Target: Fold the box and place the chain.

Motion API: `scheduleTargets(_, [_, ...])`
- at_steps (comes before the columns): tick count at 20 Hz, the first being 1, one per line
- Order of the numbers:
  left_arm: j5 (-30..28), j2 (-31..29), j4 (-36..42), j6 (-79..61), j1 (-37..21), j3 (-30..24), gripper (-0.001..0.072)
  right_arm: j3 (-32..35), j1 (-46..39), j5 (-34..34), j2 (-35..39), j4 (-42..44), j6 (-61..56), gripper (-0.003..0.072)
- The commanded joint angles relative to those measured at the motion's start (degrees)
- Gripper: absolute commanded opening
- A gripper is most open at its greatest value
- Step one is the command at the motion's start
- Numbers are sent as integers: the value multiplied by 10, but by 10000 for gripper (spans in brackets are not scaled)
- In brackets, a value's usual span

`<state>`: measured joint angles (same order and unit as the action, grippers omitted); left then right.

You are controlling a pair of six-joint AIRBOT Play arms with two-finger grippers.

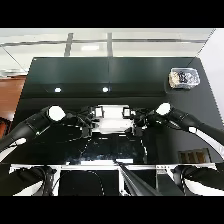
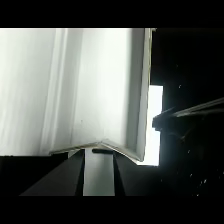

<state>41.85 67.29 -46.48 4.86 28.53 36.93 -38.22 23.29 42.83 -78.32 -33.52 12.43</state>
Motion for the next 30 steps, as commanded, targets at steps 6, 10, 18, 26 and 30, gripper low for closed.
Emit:
scheduleTargets(6, [-13,46,99,0,0,0,219,0,0,0,0,0,0,474])
scheduleTargets(10, [-13,46,96,0,0,0,90,0,0,0,0,0,0,474])
scheduleTargets(18, [-9,46,80,11,0,3,262,0,0,0,0,0,0,474])
scheduleTargets(26, [76,-66,-123,350,-70,52,25,0,0,0,0,0,0,474])
scheduleTargets(30, [204,-106,-248,693,-207,44,27,0,0,0,0,0,0,474])
